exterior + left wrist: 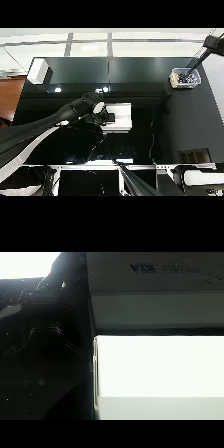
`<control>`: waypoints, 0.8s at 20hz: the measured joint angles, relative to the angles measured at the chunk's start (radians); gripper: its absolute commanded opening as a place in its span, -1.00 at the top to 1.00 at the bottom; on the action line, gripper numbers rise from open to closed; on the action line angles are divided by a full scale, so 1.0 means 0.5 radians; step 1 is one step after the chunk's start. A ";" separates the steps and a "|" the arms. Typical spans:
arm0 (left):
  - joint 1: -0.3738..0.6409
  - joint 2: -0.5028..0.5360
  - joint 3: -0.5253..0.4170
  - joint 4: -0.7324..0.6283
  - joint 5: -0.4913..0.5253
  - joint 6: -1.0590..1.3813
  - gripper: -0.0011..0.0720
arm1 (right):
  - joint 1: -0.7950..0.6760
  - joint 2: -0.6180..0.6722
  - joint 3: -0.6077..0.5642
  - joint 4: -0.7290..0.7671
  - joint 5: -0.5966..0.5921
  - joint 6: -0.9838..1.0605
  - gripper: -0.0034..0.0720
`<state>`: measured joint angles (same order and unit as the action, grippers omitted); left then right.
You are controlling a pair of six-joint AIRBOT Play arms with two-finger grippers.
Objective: Fold the box and place the chain.
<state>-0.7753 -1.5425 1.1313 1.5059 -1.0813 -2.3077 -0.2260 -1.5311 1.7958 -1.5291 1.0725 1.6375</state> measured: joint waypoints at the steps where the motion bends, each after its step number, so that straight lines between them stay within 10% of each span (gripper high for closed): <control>1: 0.000 0.000 0.000 -0.001 -0.001 0.000 0.90 | -0.001 0.068 0.000 0.031 -0.001 -0.038 0.87; 16: 0.000 0.000 0.000 -0.001 0.000 0.000 0.90 | 0.037 0.933 -0.002 0.831 0.178 -0.422 0.87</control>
<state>-0.7753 -1.5425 1.1313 1.5055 -1.0813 -2.3077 -0.2073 -1.0645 1.7947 -1.1137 1.1614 1.4265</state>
